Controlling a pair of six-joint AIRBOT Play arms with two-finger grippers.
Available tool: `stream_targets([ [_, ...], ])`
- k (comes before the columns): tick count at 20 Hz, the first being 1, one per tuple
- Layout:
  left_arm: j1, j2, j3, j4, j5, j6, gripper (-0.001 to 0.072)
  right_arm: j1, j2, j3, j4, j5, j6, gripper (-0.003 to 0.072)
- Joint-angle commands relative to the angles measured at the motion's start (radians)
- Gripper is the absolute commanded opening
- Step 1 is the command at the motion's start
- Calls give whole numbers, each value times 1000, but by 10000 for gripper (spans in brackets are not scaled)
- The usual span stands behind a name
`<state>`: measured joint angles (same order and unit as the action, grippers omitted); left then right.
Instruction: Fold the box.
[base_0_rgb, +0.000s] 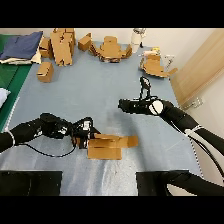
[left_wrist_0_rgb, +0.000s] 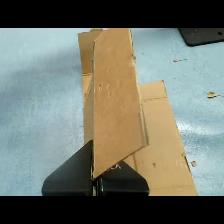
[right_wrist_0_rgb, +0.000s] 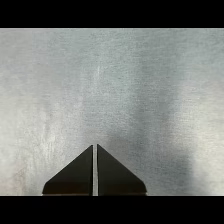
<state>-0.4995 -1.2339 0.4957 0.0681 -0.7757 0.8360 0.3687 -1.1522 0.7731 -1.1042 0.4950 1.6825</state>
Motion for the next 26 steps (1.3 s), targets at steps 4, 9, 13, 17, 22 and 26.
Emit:
stream_targets([
  [4,2,2,4,13,18,-26,14,1,0,0,0,24,-15,39],
  [9,2,2,33,14,18,-97,13,1,0,0,0,31,-16,23],
  [13,2,2,39,20,16,-112,13,1,0,0,0,32,-19,8],
  [17,2,2,39,27,17,-140,14,1,1,0,-54,107,-50,3],
  [22,2,2,39,57,15,-181,14,1,45,-5,-322,398,37,3],
  [26,2,2,39,64,15,-183,14,54,160,-56,-426,414,47,2],
])
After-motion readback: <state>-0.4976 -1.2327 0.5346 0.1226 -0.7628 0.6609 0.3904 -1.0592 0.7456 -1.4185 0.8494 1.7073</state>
